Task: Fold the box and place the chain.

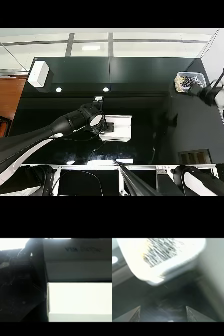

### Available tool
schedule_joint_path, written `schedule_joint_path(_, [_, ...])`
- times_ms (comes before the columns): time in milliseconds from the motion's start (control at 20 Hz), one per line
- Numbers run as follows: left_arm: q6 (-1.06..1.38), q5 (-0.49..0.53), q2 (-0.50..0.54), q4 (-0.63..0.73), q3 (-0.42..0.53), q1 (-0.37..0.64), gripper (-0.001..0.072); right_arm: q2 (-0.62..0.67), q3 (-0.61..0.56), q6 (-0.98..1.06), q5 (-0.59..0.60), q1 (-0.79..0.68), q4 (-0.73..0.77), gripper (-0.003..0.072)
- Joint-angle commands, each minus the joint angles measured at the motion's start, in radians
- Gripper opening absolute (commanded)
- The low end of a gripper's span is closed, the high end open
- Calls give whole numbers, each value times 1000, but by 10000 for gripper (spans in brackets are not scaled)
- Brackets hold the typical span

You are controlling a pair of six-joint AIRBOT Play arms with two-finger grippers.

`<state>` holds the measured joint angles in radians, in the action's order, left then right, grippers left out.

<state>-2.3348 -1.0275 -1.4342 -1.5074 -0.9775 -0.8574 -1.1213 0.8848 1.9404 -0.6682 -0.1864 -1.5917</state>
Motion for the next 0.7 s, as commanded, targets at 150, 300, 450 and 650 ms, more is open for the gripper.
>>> schedule_joint_path(150, [0, 1, 0, 0, 0, 1, 26, -533, 644, -280, -409, -142, 390, 672])
schedule_joint_path(300, [0, 0, 0, 1, 0, 1, 26, -642, 772, -272, -446, -142, 369, 670])
schedule_joint_path(450, [0, 0, 0, 0, 0, 1, 27, -685, 800, -211, -434, -142, 213, 619])
schedule_joint_path(650, [0, -2, 0, 1, 0, 1, 27, -734, 800, -209, -391, -138, 188, 618])
